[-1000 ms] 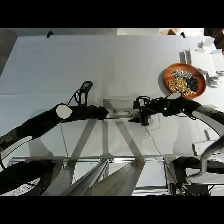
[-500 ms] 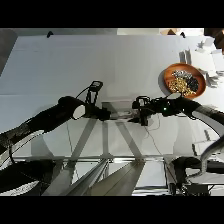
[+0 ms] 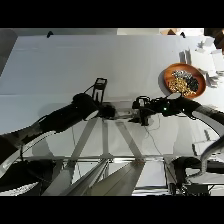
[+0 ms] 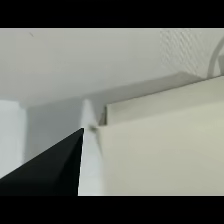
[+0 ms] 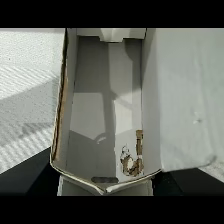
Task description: Fold the box and place the chain.
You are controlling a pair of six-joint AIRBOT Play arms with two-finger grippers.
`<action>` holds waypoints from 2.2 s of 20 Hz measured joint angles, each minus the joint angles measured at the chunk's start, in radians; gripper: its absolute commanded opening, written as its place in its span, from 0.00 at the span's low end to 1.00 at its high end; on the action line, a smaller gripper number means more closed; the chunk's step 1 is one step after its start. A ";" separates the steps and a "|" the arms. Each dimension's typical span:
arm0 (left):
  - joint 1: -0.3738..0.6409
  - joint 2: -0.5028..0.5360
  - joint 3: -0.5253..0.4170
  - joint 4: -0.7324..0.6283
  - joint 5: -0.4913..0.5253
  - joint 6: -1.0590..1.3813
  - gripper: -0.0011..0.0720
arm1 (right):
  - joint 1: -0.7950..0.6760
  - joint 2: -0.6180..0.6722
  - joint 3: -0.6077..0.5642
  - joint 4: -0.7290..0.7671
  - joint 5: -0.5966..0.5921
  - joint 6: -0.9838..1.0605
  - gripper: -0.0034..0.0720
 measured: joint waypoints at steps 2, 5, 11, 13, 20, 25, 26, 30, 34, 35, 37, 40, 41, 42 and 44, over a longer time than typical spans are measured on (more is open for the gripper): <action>-0.019 -0.045 0.045 0.009 -0.054 -0.048 0.61 | 0.000 0.000 0.000 0.000 0.000 0.000 0.76; -0.042 -0.113 0.102 0.019 -0.125 -0.128 0.60 | 0.000 0.000 0.000 0.001 0.000 0.000 0.76; -0.067 -0.187 0.152 0.029 -0.181 -0.267 0.02 | -0.001 0.000 0.000 -0.003 -0.003 0.000 0.76; -0.070 -0.193 0.157 0.029 -0.185 -0.278 0.02 | 0.000 0.000 0.000 0.000 0.000 0.000 0.76; -0.069 -0.180 0.158 0.018 -0.249 -0.292 0.77 | 0.000 0.000 0.000 0.003 0.002 0.000 0.76; -0.051 -0.085 0.160 0.010 -0.259 -0.248 0.78 | 0.000 0.000 0.000 0.003 0.000 0.000 0.76; -0.047 -0.059 0.160 0.004 -0.264 -0.225 0.78 | 0.000 0.000 0.000 0.002 0.000 0.000 0.76; -0.031 0.058 0.160 -0.010 -0.291 -0.089 0.78 | 0.000 0.000 0.000 0.002 0.000 0.000 0.76; -0.019 0.186 0.158 -0.080 -0.318 0.216 0.77 | 0.000 0.000 0.000 0.001 0.000 0.000 0.76; -0.017 0.218 0.151 -0.098 -0.324 0.319 0.77 | 0.000 0.000 0.000 0.001 0.000 0.000 0.76; -0.004 0.273 0.125 -0.117 -0.326 0.517 0.77 | 0.000 0.000 0.000 0.001 0.000 0.000 0.76; 0.074 0.318 0.043 -0.197 -0.303 0.797 0.81 | 0.000 0.000 0.000 0.001 0.000 0.000 0.76; 0.116 0.324 0.009 -0.240 -0.291 0.889 0.81 | 0.000 0.000 0.000 0.001 0.000 0.000 0.76; 0.166 0.330 -0.024 -0.293 -0.271 0.985 0.83 | 0.000 0.000 0.000 0.001 0.000 0.000 0.76; 0.290 0.337 -0.092 -0.431 -0.232 1.205 0.89 | 0.000 0.000 0.000 0.001 0.000 0.000 0.76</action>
